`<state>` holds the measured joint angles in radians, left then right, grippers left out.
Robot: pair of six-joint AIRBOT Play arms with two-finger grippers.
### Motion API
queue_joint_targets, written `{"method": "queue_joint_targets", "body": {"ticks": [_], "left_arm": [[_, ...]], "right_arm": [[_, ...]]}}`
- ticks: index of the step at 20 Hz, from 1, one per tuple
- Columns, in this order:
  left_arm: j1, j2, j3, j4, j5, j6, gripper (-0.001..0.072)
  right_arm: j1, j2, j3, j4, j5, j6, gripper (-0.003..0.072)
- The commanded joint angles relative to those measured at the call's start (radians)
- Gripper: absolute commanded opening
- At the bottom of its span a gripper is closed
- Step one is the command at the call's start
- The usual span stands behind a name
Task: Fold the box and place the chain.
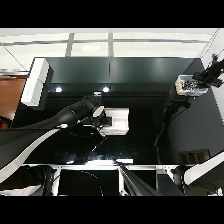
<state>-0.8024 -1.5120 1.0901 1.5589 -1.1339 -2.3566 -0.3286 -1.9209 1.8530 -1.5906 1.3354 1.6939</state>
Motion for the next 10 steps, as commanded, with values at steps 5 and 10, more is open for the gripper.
{"method": "queue_joint_targets", "body": {"ticks": [5, 10], "left_arm": [[0.0, 0.0, 0.001, 0.001, 0.003, 0.0, 0.0033], [0.0, 0.0, 0.001, 0.001, 0.003, 0.0, 0.0033]], "right_arm": [[-0.002, 0.267, 0.016, 0.01, 0.005, -0.087, 0.0014], [-0.002, 0.45, 0.016, 0.098, -0.027, -0.127, 0.0013]]}}
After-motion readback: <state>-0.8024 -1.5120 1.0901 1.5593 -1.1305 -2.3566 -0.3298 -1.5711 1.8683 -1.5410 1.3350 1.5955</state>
